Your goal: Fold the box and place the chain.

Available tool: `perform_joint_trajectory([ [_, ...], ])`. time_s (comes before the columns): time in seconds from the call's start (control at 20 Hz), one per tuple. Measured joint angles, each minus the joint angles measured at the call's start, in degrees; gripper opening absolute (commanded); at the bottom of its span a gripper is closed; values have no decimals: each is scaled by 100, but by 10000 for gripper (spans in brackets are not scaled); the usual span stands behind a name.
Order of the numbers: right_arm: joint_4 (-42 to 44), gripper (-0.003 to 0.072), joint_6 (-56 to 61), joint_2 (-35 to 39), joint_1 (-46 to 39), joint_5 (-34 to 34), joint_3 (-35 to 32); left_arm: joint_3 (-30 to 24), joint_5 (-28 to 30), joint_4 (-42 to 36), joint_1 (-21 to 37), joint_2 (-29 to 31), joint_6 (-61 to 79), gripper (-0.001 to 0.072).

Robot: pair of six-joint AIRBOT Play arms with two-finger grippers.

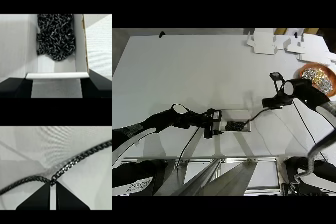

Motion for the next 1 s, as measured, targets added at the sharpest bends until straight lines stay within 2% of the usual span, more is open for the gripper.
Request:
perform_joint_trajectory([
  [0.25,42,19,-109,1298,551,472,0,0,0,0,0,0,0,255],
  [0.6,66,19,525,2962,1926,745,0,0,0,0,0,0,0,255],
  [0.8,127,19,896,3381,2833,680,0,0,0,-2,0,0,0,255],
  [1.0,127,20,1174,3495,3582,286,0,0,0,0,0,0,0,255],
])
